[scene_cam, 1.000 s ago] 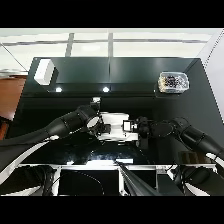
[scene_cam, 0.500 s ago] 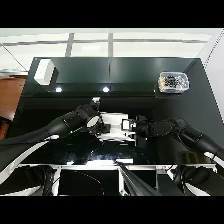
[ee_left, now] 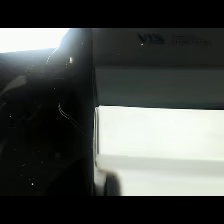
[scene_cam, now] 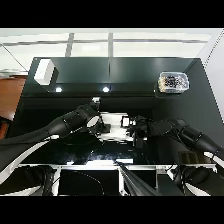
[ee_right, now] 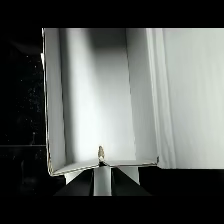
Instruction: Fold the box and place the chain.
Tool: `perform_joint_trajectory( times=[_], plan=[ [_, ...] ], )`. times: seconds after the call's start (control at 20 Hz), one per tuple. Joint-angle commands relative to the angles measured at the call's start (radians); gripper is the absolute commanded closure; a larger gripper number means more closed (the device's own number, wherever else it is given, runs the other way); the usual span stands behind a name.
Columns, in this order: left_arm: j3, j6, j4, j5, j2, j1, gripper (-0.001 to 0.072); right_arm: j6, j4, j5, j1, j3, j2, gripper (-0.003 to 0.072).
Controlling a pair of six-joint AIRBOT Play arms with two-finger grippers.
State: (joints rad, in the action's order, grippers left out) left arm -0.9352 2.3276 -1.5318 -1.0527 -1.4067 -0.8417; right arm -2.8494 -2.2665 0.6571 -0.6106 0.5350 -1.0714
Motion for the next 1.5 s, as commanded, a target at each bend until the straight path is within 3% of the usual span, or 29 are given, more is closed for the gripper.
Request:
perform_joint_trajectory(
  times=[0.0,0.2,0.5,0.6,0.65,0.7,0.75,0.8,0.85,0.9,0.95,1.05,1.15,1.25,1.45],
  plan=[
    [0.001,0.0,0.004,0.0,-0.001,0.001,0.0682,0.015,-0.055,-0.017,-0.008,0.001,-0.022,0.0566],
    [0.001,0.0,0.004,0.0,-0.001,0.001,0.0682,0.016,-0.064,-0.099,-0.068,0.001,-0.055,0.0566],
    [0.001,0.0,0.004,-0.002,-0.001,0.001,0.0682,0.079,-0.044,-0.107,-0.077,0.001,-0.072,0.0552],
    [0.001,0.0,0.004,-0.003,-0.001,0.001,0.0682,0.079,-0.044,-0.112,-0.077,0.001,-0.072,0.0333],
    [0.001,0.0,0.004,-0.003,-0.001,0.001,0.0682,0.079,-0.044,-0.117,-0.077,0.001,-0.072,0.0354],
    [0.001,0.0,0.004,-0.003,-0.001,0.001,0.0682,0.079,-0.043,-0.119,-0.077,0.001,-0.072,0.0529],
    [0.001,0.0,0.004,-0.003,-0.001,0.001,0.0682,0.079,-0.043,-0.125,-0.077,0.001,-0.072,0.0507],
    [0.001,0.0,0.004,-0.003,-0.001,0.001,0.0682,0.079,-0.043,-0.135,-0.077,0.001,-0.072,0.0319],
    [0.001,0.0,0.004,-0.003,-0.001,0.001,0.0682,0.079,-0.035,-0.143,-0.077,0.001,-0.071,0.0398],
    [0.001,0.0,0.004,-0.003,-0.001,0.001,0.0682,0.083,-0.008,-0.145,-0.074,0.001,-0.066,0.0586],
    [0.001,0.0,0.004,-0.003,-0.001,0.001,0.0682,0.113,0.021,-0.141,-0.065,0.001,-0.053,0.0631],
    [0.001,0.0,0.004,-0.005,-0.001,0.001,0.0682,0.249,0.103,-0.089,-0.009,0.001,0.002,0.066],
    [0.001,0.0,0.004,-0.008,0.0,0.001,0.0682,0.437,0.196,0.055,0.093,0.002,0.072,0.0666],
    [0.001,0.0,0.004,-0.007,0.0,0.001,0.0682,0.629,0.199,0.215,0.227,0.002,0.152,0.0666],
    [0.001,0.0,0.003,-0.007,0.0,0.001,0.0682,1.077,0.203,0.383,0.478,-0.004,0.233,0.0665]
  ],
)
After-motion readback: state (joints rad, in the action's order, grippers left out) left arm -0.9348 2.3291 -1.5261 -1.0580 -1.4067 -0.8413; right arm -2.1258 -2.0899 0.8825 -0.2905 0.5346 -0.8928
